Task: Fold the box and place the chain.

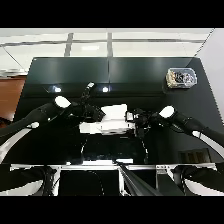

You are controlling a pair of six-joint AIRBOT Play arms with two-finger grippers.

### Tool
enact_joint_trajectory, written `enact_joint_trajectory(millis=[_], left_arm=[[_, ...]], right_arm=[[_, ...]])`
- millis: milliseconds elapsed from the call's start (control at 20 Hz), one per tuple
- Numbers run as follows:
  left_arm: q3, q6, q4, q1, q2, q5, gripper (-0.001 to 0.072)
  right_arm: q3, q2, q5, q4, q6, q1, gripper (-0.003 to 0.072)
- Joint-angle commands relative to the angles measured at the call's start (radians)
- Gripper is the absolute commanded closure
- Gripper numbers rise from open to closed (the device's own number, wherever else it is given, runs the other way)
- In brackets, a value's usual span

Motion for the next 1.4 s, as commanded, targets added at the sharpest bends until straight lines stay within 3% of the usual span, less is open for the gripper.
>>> enact_joint_trajectory(millis=[0, 200, 350, 500, 650, 700, 800, 1000, 1350], left_arm=[[0.011, 0.063, 0.029, 0.01, -0.031, -0.058, 0.0688], [0.09, 0.037, 0.118, 0.093, 0.031, -0.197, 0.0689], [0.098, -0.019, 0.189, 0.18, 0.178, -0.309, 0.0689], [0.014, 0.035, 0.188, 0.23, 0.322, -0.317, 0.0688], [-0.099, 0.234, 0.2, 0.207, 0.351, -0.3, 0.0683], [-0.121, 0.32, 0.215, 0.189, 0.344, -0.295, 0.0573], [-0.154, 0.55, 0.252, 0.138, 0.331, -0.224, 0.0007], [-0.148, 0.737, 0.316, 0.047, 0.296, -0.061, 0.0006], [-0.107, 0.727, 0.238, 0.047, 0.162, -0.176, 0.0021]], right_arm=[[0.0, 0.0, -0.001, 0.0, 0.0, 0.001, 0.0269], [0.0, 0.0, -0.001, 0.001, 0.0, 0.001, 0.0269], [0.0, 0.0, -0.001, 0.001, 0.0, 0.001, 0.0269], [0.001, 0.0, -0.001, 0.001, 0.0, 0.001, 0.0269], [0.0, 0.0, -0.001, 0.001, 0.0, 0.001, 0.0269], [0.0, 0.0, -0.002, 0.002, 0.0, 0.001, 0.0269], [0.0, 0.0, -0.001, 0.002, 0.0, 0.001, 0.0269], [0.0, 0.0, -0.001, 0.002, 0.0, 0.001, 0.0269], [0.0, 0.0, -0.001, 0.002, 0.0, 0.001, 0.0269]])
